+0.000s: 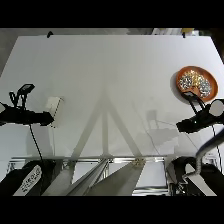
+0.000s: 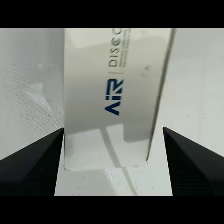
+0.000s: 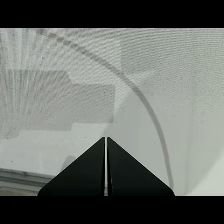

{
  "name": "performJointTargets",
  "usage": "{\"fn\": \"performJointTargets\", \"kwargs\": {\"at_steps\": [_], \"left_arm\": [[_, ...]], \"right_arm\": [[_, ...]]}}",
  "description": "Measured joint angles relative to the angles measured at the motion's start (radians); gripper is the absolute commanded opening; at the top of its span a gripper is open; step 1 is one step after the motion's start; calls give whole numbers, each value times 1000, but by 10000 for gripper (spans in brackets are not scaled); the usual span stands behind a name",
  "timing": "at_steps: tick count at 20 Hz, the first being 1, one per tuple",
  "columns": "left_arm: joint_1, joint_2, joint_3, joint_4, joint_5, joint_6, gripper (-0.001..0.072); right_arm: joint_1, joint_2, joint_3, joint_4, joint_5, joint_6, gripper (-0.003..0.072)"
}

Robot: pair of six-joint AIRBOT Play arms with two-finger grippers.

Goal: Fold the box and place the chain.

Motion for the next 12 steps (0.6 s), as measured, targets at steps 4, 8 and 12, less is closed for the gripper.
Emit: {"fn": "performJointTargets", "kwargs": {"at_steps": [4,8,12], "left_arm": [[-81,160,0,55,7,-8,532],[-119,306,0,86,-8,-15,275],[-129,377,0,97,-17,-54,277]], "right_arm": [[0,0,0,0,0,0,19],[0,0,0,0,0,0,19],[0,0,0,0,0,0,19]]}}
